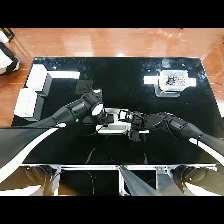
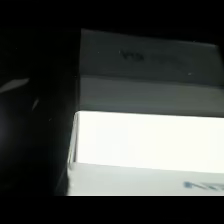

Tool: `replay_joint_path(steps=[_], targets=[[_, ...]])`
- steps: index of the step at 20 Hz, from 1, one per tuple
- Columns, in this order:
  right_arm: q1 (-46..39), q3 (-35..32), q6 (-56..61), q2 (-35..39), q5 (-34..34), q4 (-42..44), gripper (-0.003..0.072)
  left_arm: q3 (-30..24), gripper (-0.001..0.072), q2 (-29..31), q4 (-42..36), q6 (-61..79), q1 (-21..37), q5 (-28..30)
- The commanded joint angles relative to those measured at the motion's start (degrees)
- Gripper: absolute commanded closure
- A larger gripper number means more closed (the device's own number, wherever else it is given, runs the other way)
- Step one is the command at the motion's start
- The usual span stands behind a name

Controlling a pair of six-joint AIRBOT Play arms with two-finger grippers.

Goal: Fold the box and place the chain.

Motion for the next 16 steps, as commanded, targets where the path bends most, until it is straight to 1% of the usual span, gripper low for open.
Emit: replay_joint_path(steps=[1, 2, 5, 12, 16], targets=[[0.0, 0.0, 0.0, 0.0, -0.1, 0.0, 0.0509, 0.7, 0.0321, -0.5, -0.9, 0.3, 0.0, -2.3], [0.0, 0.0, 0.0, 0.0, -0.1, 0.0, 0.0509, 0.7, 0.0342, -0.5, -1.8, 0.3, 0.0, -2.3], [0.0, 0.0, 0.0, 0.0, -0.1, 0.0, 0.0509, 0.7, 0.0360, -0.5, -1.9, 0.3, 0.0, -2.1], [0.0, 0.0, 0.0, 0.0, -0.1, 0.0, 0.0509, 0.4, 0.0360, -0.5, -1.1, -1.3, -0.3, -0.6], [0.0, 0.0, 0.0, 0.0, 0.0, 0.0, 0.0508, -0.8, 0.0360, -0.5, 0.1, -2.0, -1.1, -0.2]])
